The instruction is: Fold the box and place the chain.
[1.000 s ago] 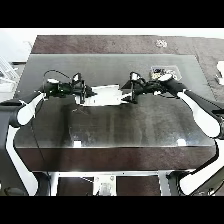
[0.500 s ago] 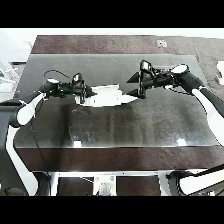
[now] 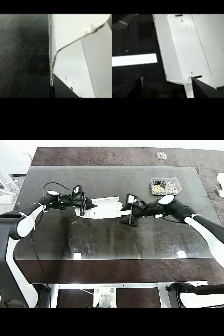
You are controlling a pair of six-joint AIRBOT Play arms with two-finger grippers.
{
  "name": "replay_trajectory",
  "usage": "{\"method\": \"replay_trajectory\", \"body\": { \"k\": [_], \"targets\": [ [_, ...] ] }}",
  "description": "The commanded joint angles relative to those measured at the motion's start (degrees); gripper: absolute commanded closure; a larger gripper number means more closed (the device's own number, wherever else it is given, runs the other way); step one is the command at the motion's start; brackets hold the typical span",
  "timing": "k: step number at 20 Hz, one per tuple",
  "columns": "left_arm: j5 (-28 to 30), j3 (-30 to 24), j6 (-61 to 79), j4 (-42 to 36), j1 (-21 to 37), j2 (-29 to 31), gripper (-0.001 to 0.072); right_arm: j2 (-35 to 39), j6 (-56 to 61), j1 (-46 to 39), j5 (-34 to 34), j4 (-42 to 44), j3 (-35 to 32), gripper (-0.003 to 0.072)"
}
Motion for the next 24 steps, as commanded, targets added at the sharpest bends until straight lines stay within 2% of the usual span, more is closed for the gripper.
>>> {"method": "replay_trajectory", "body": {
  "k": [1,5,8,11,13,16,19,23,24],
  "targets": [
    [0.0,0.0,0.0,0.0,0.0,0.0,0.0689,0.4,-2.4,3.9,-9.9,0.4,-2.4,-0.0014],
    [0.0,0.0,0.0,0.0,0.0,0.0,0.0689,-0.7,-7.0,4.2,-13.2,6.4,-2.4,-0.0013],
    [-0.4,0.0,0.0,0.0,0.0,0.0,0.0688,-1.6,-13.4,4.0,-18.3,12.1,-2.4,-0.0013],
    [-0.4,0.0,-0.2,0.0,0.0,0.0,0.0688,-1.5,-18.7,2.1,-18.6,18.9,-2.3,-0.0014],
    [-0.5,0.0,-0.2,0.2,0.0,0.0,0.0689,-1.0,-18.7,0.5,-18.5,19.4,-2.3,-0.0014],
    [-0.5,0.0,-0.2,0.2,0.0,0.0,0.0688,-1.2,-19.5,-1.0,-15.6,19.5,-1.7,-0.0013],
    [-0.5,0.0,-0.2,0.2,0.0,0.0,0.0688,-4.2,-20.1,-2.3,-5.5,21.0,0.9,-0.0014],
    [-0.5,0.0,-0.2,0.3,0.0,0.0,0.0688,-6.3,-18.1,-3.6,-2.0,20.7,2.4,-0.0013],
    [-0.5,0.0,-0.2,0.3,0.0,0.0,0.0688,-5.8,-17.9,-4.3,-3.4,18.8,2.4,-0.0014]
  ]
}}
